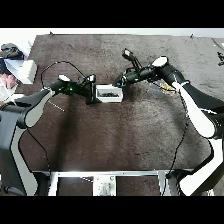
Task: Fold the box and place the chain.
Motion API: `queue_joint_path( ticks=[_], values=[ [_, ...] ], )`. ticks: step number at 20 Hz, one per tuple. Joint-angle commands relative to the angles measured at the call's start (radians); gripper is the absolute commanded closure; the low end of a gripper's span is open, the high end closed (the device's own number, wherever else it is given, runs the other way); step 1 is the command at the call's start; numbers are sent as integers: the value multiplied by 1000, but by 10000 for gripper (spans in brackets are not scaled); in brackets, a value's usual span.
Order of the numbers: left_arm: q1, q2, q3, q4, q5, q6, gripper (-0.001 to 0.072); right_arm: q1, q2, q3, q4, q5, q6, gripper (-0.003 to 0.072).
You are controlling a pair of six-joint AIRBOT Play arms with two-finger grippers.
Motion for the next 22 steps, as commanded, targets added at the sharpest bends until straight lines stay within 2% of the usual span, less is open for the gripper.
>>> queue_joint_path(
  ticks=[1,12,16,22],
  values=[
    [0,0,0,0,0,0,357,38,-1,1,-73,3,-94,357],
    [0,0,0,0,0,0,357,50,-24,0,-113,-35,-164,356],
    [0,0,0,0,0,0,357,50,-26,-2,-113,-85,-197,357],
    [1,0,0,0,0,0,357,46,34,-2,-83,4,-160,359]
  ],
)
